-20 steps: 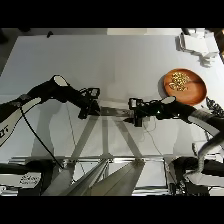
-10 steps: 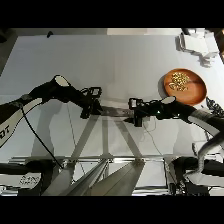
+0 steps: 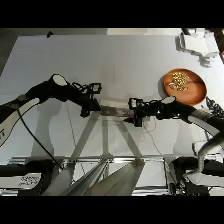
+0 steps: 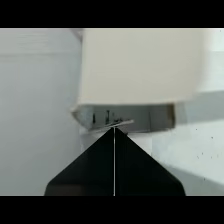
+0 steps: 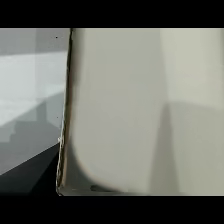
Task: Fold the box and place the chain.
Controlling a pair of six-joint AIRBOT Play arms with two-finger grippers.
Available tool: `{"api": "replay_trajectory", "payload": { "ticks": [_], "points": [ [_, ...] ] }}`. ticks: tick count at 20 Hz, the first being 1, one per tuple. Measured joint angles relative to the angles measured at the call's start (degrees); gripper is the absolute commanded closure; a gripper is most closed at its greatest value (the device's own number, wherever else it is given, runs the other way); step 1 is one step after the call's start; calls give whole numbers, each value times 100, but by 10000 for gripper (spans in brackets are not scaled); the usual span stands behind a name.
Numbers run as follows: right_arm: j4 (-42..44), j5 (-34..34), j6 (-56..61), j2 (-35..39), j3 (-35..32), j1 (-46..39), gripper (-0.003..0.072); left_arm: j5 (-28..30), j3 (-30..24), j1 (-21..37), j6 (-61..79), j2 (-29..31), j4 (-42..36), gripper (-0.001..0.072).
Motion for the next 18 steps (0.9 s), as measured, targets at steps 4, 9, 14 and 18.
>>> {"api": "replay_trajectory", "payload": {
  "ticks": [4, 9, 14, 18],
  "points": [
    [-2, -2, 0, 0, 0, 2, 229, -2, 0, 437, -949, 787, 256, 701],
    [-2, -9, -2, 0, 0, 0, 229, 149, -4, 1405, -3823, 1377, 1145, 701],
    [-2, -9, 0, 0, 0, 0, 229, 87, -212, 1578, -6212, 1342, 2212, 701],
    [-2, -11, 0, 0, 0, 2, 229, 219, -599, 1222, -7108, 1298, 2341, 701]
  ]
}}
